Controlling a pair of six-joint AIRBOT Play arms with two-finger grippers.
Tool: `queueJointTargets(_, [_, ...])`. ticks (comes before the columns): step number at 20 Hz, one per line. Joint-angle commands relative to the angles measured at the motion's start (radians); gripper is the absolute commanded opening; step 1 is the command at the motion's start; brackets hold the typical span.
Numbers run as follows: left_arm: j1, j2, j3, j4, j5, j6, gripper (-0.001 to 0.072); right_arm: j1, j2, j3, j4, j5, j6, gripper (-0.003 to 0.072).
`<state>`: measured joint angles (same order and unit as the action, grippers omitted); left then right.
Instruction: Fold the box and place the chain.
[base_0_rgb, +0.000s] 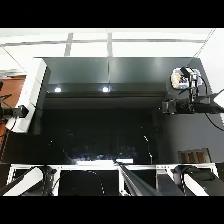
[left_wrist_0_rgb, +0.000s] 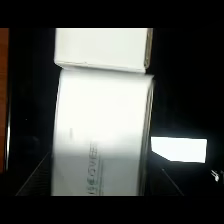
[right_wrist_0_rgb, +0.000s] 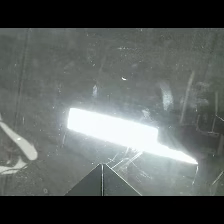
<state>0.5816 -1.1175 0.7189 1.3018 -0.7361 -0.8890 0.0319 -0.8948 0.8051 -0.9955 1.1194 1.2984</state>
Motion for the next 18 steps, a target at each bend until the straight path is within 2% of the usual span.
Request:
queueJointTargets(1, [-0.012,0.003,0.039,-0.015,0.021,-0.003,0.0714,0.0,0.0,0.0,0.001,0.003,0.003,0.0013])
queueJointTargets(4, [-0.07,0.056,0.134,-0.076,0.018,-0.01,0.0714,0.005,0.0,0.001,0.002,-0.046,-0.002,0.0014])
queueJointTargets(6, [-0.129,0.108,0.192,-0.175,0.017,-0.039,0.0713,0.034,0.0,0.001,-0.001,-0.114,-0.042,0.0014])
queueJointTargets(7, [-0.163,0.139,0.208,-0.241,0.017,-0.039,0.0684,0.056,0.0,0.001,-0.003,-0.165,-0.063,0.0014])
queueJointTargets(8, [-0.193,0.169,0.209,-0.302,0.016,-0.039,0.0512,0.079,0.0,0.001,-0.009,-0.223,-0.088,0.0014])
queueJointTargets(9, [-0.224,0.197,0.209,-0.339,-0.009,-0.039,0.0228,0.1,0.0,0.001,-0.018,-0.297,-0.118,0.0014])
queueJointTargets(10, [-0.26,0.222,0.206,-0.35,-0.052,-0.039,0.0028,0.116,0.0,0.001,-0.04,-0.373,-0.138,0.0014])
queueJointTargets(12, [-0.35,0.264,0.164,-0.35,-0.092,-0.04,0.0024,0.128,-0.002,0.0,-0.122,-0.518,-0.144,0.0013])
queueJointTargets(13, [-0.401,0.293,0.114,-0.349,-0.063,-0.039,0.0023,0.126,-0.004,0.0,-0.176,-0.565,-0.144,0.0014])
queueJointTargets(15, [-0.486,0.346,-0.008,-0.297,0.058,-0.034,0.0023,0.118,-0.019,-0.001,-0.285,-0.592,-0.139,0.0014])
queueJointTargets(18, [-0.528,0.4,-0.125,-0.251,0.177,-0.035,0.0025,0.056,-0.081,-0.023,-0.299,-0.581,-0.027,0.0013])
